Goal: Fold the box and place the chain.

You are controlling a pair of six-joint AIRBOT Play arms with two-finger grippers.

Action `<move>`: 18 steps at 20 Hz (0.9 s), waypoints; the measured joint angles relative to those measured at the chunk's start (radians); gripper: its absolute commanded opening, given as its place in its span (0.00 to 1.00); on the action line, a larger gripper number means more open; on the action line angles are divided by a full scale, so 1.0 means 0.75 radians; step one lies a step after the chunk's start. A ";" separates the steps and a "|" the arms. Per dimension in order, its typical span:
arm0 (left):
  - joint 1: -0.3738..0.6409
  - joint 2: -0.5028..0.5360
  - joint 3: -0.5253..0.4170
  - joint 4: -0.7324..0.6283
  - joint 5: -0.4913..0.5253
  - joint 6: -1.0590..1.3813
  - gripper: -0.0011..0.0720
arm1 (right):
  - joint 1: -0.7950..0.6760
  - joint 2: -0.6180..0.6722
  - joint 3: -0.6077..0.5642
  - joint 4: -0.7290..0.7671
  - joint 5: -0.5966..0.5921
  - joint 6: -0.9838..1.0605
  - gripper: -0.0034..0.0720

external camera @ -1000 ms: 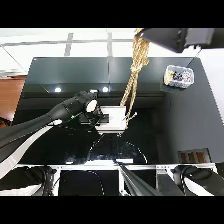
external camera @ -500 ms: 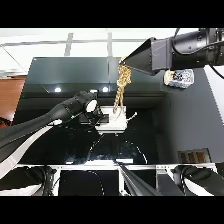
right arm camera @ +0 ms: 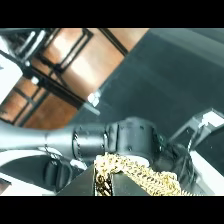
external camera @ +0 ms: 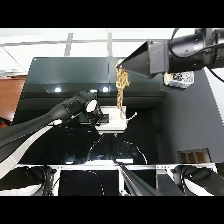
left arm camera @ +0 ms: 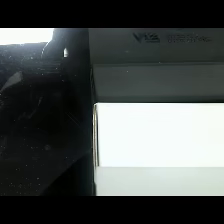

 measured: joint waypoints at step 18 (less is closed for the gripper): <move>-0.001 0.000 0.000 -0.001 -0.001 0.000 0.05 | 0.054 -0.062 -0.751 -0.160 -0.339 0.058 0.45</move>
